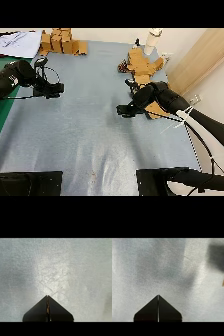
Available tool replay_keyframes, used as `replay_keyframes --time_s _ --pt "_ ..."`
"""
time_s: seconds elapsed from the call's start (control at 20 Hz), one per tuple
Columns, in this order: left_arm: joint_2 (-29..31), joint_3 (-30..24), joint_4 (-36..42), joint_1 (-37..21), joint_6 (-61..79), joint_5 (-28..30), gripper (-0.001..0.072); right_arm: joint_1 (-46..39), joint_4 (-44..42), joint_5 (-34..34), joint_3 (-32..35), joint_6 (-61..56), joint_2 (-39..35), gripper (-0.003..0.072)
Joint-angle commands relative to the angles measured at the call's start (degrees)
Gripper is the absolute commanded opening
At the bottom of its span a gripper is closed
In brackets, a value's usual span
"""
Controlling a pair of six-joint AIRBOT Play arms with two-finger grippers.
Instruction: Fold the box.
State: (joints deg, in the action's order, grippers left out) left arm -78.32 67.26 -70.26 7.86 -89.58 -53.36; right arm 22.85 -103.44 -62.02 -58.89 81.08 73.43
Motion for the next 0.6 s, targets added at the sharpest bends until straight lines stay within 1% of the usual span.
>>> replay_keyframes --time_s 0.0,0.45,0.55 --pt "-0.15 0.00 -0.04 0.00 0.07 0.04 0.0013 0.00 -0.04 0.11 0.00 -0.02 0.07 0.0005" --pt "-0.37 0.02 -0.02 0.00 0.04 0.09 0.0013 -0.02 0.13 0.04 -0.02 -0.02 0.11 0.0005" --pt "-0.37 0.02 -0.02 0.00 0.04 0.09 0.0012 0.00 0.09 2.54 -0.02 -0.02 0.11 0.0005"
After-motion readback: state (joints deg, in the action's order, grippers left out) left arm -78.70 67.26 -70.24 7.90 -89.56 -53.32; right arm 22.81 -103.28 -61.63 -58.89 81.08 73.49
